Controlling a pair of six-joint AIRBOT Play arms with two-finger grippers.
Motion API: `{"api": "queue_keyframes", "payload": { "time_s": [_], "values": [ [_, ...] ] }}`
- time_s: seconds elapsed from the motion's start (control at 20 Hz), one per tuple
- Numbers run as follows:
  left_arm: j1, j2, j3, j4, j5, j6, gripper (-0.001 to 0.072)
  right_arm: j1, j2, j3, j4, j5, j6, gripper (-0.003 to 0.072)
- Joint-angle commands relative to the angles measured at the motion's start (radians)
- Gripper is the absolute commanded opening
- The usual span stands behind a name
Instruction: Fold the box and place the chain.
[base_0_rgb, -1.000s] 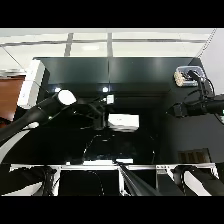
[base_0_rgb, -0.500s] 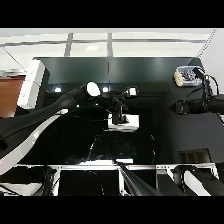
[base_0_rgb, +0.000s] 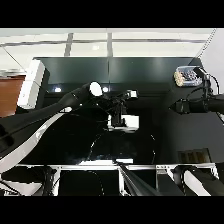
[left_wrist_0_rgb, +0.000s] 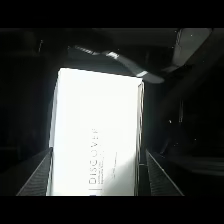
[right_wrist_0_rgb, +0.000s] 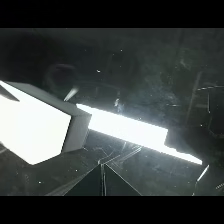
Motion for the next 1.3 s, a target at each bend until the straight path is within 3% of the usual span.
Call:
{"api": "queue_keyframes", "payload": {
  "time_s": [0.0,0.2,0.45,0.5,0.55,0.6,0.65,0.7,0.85,1.0,1.25],
  "values": [
    [-0.006,-0.002,0.017,0.061,-0.029,-0.008,0.0711,0.0,0.0,0.001,0.0,-0.006,0.0,0.0019],
    [-0.055,-0.002,0.025,0.211,-0.025,-0.095,0.0711,0.0,0.0,0.001,0.0,-0.007,0.0,0.0019],
    [-0.143,-0.002,0.028,0.516,0.04,-0.301,0.0703,0.0,0.0,0.001,0.0,-0.019,0.0,0.0019],
    [-0.154,-0.001,0.038,0.558,0.034,-0.343,0.0661,0.0,0.0,0.001,0.0,-0.018,0.0,0.0019],
    [-0.163,0.001,0.056,0.591,0.003,-0.365,0.0528,0.0,0.0,0.001,0.0,-0.018,0.0,0.0019],
    [-0.164,0.006,0.079,0.612,-0.043,-0.375,0.0343,0.0,0.0,0.001,0.0,-0.018,0.0,0.0019],
    [-0.156,0.018,0.102,0.628,-0.083,-0.41,0.0226,0.0,0.0,0.001,0.0,-0.017,0.0,0.0019],
    [-0.139,0.037,0.121,0.643,-0.117,-0.459,0.0226,0.0,0.0,0.001,0.0,-0.017,0.0,0.0019],
    [-0.031,0.14,0.138,0.696,-0.254,-0.626,0.0226,0.0,0.0,0.001,-0.001,-0.014,0.0,0.0019],
    [0.148,0.259,0.117,0.739,-0.426,-0.819,0.0226,0.0,0.0,0.001,-0.001,-0.014,0.0,0.0019],
    [0.626,0.465,-0.079,0.755,-0.543,-1.057,0.0226,0.0,0.0,0.001,-0.001,-0.014,-0.001,0.0019]
  ]
}}
